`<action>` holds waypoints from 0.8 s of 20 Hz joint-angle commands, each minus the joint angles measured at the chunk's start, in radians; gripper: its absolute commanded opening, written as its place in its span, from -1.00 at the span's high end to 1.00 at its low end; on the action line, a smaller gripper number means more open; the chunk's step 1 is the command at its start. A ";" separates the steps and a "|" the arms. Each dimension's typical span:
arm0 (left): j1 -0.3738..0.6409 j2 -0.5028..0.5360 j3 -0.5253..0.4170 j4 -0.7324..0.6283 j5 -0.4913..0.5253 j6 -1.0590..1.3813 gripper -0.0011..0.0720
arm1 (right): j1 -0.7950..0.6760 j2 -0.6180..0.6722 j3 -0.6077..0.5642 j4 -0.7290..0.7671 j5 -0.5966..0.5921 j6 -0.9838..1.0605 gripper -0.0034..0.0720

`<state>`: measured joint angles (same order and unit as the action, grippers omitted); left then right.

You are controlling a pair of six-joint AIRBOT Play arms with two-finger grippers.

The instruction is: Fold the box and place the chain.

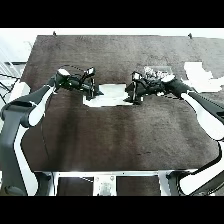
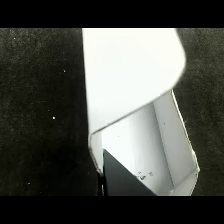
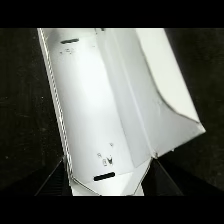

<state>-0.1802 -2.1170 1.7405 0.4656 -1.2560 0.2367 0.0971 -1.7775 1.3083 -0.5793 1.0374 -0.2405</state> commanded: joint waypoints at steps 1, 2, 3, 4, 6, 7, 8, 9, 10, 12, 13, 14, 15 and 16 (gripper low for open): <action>0.000 0.000 0.000 0.000 0.000 0.000 0.92 | -0.001 -0.060 0.072 -0.028 0.096 0.024 -0.73; 0.000 0.000 0.000 0.000 0.000 0.000 0.92 | -0.001 -0.075 0.088 -0.028 0.115 0.024 -0.73; 0.000 0.000 0.000 0.000 0.000 0.000 0.92 | -0.001 -0.086 0.098 -0.028 0.128 0.024 -0.73; 0.000 0.000 0.000 0.000 0.000 0.000 0.92 | -0.001 -0.094 0.102 -0.028 0.135 0.024 -0.73; 0.000 0.000 0.000 0.000 0.000 0.000 0.92 | -0.001 -0.101 0.102 -0.028 0.139 0.023 -0.73; 0.000 0.000 0.000 0.000 0.000 0.000 0.92 | 0.000 -0.105 0.102 -0.028 0.140 0.022 -0.73; 0.000 0.000 0.000 0.000 0.000 0.000 0.92 | 0.000 -0.109 0.103 -0.028 0.140 0.020 -0.73; 0.000 0.000 0.000 0.000 0.000 0.000 0.92 | 0.000 -0.116 0.105 -0.028 0.139 0.020 -0.73; 0.000 0.000 0.000 0.000 0.000 0.000 0.92 | 0.000 -0.124 0.109 -0.027 0.140 0.020 -0.73; 0.000 0.000 0.000 0.000 0.000 0.000 0.92 | 0.001 -0.143 0.120 -0.024 0.140 0.020 -0.73; 0.000 0.000 0.000 0.000 0.000 0.000 0.92 | 0.002 -0.150 0.127 -0.023 0.140 0.020 -0.73; 0.000 0.000 0.000 0.000 0.000 0.000 0.92 | 0.002 -0.155 0.131 -0.024 0.140 0.020 -0.73; 0.000 0.000 0.000 0.000 0.001 0.000 0.92 | 0.002 -0.157 0.133 -0.024 0.140 0.019 -0.73; 0.000 0.000 0.000 0.000 0.001 0.000 0.92 | 0.003 -0.161 0.134 -0.024 0.140 0.020 -0.73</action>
